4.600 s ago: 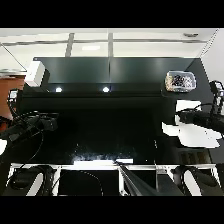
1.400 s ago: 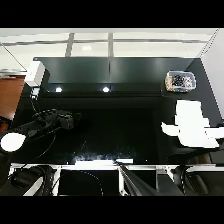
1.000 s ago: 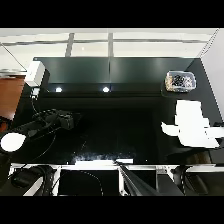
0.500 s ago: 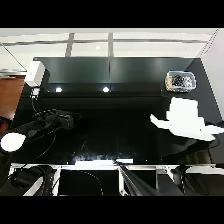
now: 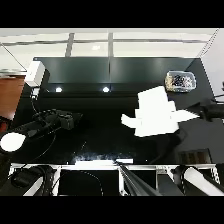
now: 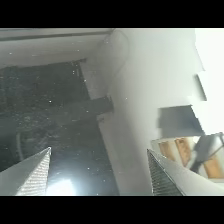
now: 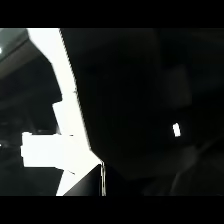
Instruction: Fold the box and place the chain.
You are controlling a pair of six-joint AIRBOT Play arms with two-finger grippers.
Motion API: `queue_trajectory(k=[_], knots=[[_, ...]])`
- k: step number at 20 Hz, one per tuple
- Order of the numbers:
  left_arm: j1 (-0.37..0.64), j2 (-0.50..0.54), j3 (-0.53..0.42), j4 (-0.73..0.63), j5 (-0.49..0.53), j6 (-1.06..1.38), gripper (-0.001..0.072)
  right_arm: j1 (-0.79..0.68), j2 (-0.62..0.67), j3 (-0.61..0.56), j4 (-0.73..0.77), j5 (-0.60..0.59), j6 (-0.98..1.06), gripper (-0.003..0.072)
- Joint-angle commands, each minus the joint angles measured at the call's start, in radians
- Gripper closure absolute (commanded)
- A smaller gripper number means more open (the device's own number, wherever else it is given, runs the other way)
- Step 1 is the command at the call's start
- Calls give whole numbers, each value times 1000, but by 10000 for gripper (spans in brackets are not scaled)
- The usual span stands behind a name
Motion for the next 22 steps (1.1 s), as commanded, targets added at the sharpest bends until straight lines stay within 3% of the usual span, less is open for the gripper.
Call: queue_trajectory(k=[1,6,12,15,18,22], knots=[[-1,-1,0,-33,0,0,4,224,256,-158,66,-203,28,677],[-1,-34,0,-52,-62,0,2,580,512,-320,78,-413,74,677],[13,-262,18,-322,-161,60,3,976,531,-415,26,-772,74,678],[56,-441,46,-526,-275,275,3,1051,531,-427,19,-802,80,677],[96,-594,53,-713,-325,483,3,1064,531,-433,18,-794,80,677],[97,-732,88,-800,-372,663,3,1064,531,-433,16,-788,82,677]])
